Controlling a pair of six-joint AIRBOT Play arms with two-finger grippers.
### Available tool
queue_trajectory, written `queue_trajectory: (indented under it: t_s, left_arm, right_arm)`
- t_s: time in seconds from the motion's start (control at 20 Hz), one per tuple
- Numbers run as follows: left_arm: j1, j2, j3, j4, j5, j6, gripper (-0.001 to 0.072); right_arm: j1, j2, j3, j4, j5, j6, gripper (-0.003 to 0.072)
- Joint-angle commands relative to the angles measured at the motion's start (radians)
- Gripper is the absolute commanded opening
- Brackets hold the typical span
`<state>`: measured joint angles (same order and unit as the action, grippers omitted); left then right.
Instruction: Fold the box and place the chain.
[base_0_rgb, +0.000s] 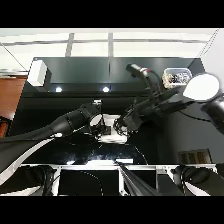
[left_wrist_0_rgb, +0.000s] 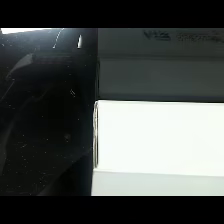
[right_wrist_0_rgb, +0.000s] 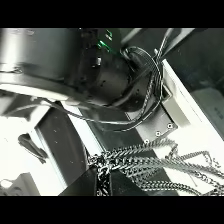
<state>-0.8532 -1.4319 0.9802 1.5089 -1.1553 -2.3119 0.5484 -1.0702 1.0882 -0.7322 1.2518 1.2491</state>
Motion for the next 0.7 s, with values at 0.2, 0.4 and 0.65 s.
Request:
queue_trajectory:
  t_s: [0.2, 0.4, 0.65]
  left_arm:
    - [0.000, 0.000, 0.000, 0.000, -0.001, 0.000, 0.0031]
    - [0.000, 0.000, 0.000, 0.000, -0.002, 0.000, 0.0031]
    - [0.000, 0.000, 0.000, 0.000, -0.001, 0.000, 0.0031]
  right_arm:
    - [0.040, -0.072, -0.184, -0.035, -0.167, 0.003, 0.0027]
    - [0.001, -0.068, -0.194, -0.042, -0.178, 0.009, 0.0403]
    - [-0.275, 0.065, -0.204, -0.169, -0.056, -0.142, 0.0387]
